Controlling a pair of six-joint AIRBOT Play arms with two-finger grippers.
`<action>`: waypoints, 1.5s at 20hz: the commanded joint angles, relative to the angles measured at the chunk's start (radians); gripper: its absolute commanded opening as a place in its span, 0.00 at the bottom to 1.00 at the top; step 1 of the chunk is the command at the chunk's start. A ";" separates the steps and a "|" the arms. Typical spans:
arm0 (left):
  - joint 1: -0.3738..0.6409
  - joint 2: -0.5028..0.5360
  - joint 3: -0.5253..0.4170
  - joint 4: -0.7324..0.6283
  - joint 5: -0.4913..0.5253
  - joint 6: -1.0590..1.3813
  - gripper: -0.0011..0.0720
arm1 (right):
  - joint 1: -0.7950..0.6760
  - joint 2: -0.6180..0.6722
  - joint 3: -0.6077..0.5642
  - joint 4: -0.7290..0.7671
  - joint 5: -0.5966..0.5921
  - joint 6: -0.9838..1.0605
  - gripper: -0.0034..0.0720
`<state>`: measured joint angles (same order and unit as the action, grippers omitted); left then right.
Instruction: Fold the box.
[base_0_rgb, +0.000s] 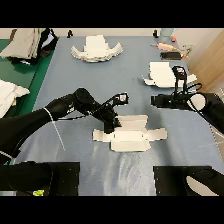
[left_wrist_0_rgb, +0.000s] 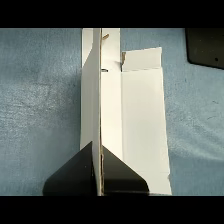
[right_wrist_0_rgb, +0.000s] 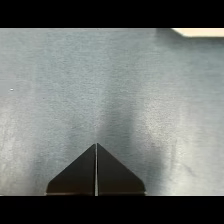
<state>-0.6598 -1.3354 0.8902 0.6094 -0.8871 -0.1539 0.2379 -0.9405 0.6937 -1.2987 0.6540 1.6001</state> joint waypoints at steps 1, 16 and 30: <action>0.000 -0.001 0.000 0.003 -0.007 -0.004 0.03 | 0.001 0.001 0.001 0.001 0.006 -0.011 0.05; 0.003 -0.001 0.000 0.000 -0.012 -0.003 0.04 | 0.312 0.161 -0.043 0.048 0.628 -0.094 0.05; 0.000 -0.001 0.000 -0.003 -0.011 -0.003 0.04 | 0.835 0.124 -0.239 -0.530 0.268 -0.099 0.91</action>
<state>-0.6598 -1.3357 0.8902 0.6079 -0.8989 -0.1574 1.0550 -0.8059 0.4606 -1.7073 0.9771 1.4094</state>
